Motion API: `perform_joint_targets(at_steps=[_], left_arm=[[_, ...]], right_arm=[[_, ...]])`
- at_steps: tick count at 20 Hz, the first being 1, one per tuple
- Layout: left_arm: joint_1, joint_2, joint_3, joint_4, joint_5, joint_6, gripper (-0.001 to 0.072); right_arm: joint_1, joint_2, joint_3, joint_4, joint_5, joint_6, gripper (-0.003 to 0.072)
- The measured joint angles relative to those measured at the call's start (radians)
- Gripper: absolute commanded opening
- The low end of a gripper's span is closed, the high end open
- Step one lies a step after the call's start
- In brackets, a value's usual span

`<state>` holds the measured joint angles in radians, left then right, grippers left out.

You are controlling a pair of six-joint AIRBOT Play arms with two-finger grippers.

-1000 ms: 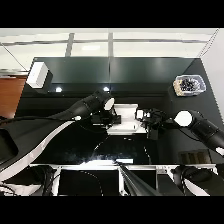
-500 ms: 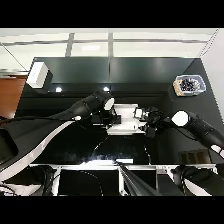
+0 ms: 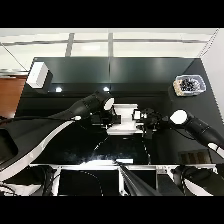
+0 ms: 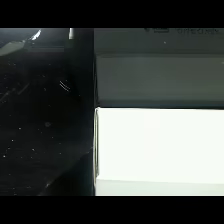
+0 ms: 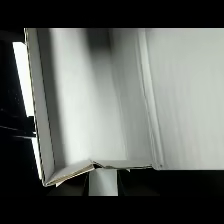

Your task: Fold the box and place the chain.

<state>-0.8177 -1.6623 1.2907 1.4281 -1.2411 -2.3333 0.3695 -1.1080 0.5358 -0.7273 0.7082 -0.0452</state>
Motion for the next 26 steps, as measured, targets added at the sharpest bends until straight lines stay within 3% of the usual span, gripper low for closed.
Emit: perform_joint_targets(at_steps=[11,22,23,24,26], left_arm=[[0.000,0.000,-0.001,-0.001,0.003,0.000,0.0030],[0.000,0.000,-0.001,-0.002,0.003,-0.002,0.0030],[0.000,0.000,-0.001,-0.002,0.004,-0.002,0.0029],[0.000,0.000,-0.001,-0.002,0.004,-0.002,0.0029],[0.000,0.000,-0.001,-0.002,0.004,-0.002,0.0030]], right_arm=[[0.000,-0.035,0.000,0.114,0.008,-0.007,0.0192],[0.000,-0.036,0.000,0.133,0.003,-0.008,0.0193],[0.000,-0.036,0.000,0.133,0.003,-0.008,0.0206],[0.000,-0.036,0.000,0.133,0.002,-0.008,0.0358],[0.000,-0.036,0.000,0.134,0.003,-0.008,0.0386]])
